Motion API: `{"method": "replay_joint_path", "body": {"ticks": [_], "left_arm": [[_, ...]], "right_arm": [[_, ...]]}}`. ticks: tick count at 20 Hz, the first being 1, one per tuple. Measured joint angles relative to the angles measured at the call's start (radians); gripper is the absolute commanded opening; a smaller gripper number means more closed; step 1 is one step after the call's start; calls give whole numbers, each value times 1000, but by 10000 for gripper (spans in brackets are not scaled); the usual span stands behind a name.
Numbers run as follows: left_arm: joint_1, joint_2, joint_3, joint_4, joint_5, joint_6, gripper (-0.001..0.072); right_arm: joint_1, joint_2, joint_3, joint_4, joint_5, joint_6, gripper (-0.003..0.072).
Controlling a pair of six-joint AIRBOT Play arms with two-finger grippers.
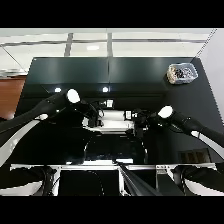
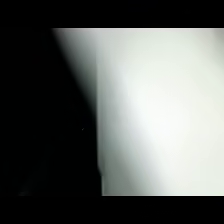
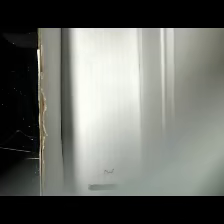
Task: Fold the box and place the chain.
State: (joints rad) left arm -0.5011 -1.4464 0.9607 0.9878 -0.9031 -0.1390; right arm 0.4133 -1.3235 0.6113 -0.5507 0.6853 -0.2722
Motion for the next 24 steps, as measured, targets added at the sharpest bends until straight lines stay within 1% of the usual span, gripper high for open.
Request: {"method": "replay_joint_path", "body": {"ticks": [3,4,5,6,7,9,10,12,13,16,18,21,22,24], "left_arm": [[27,73,5,113,-64,-171,703],[44,103,6,153,-103,-244,656],[63,131,7,180,-150,-322,527],[80,153,7,195,-194,-396,262],[97,170,6,198,-238,-469,28],[124,193,-15,167,-346,-580,28],[129,200,-37,123,-382,-612,27],[121,208,-102,12,-396,-632,28],[113,211,-138,-55,-370,-624,28],[95,215,-203,-297,-232,-513,28],[89,216,-222,-438,-93,-430,28],[85,212,-237,-548,118,-361,29],[84,206,-238,-566,177,-349,29],[84,182,-240,-589,264,-333,29]], "right_arm": [[0,0,0,-1,1,1,423],[0,0,0,-1,1,1,423],[0,0,0,-1,2,1,423],[0,0,0,-1,2,2,423],[0,0,0,-1,2,2,423],[0,0,0,-1,2,2,423],[0,0,0,-1,2,2,423],[0,0,0,-1,2,2,424],[0,0,0,-1,2,2,424],[0,0,0,-1,3,2,424],[0,0,0,-1,3,2,424],[0,0,0,-1,3,2,424],[0,0,0,-1,3,2,424],[0,0,0,-1,3,2,424]]}}
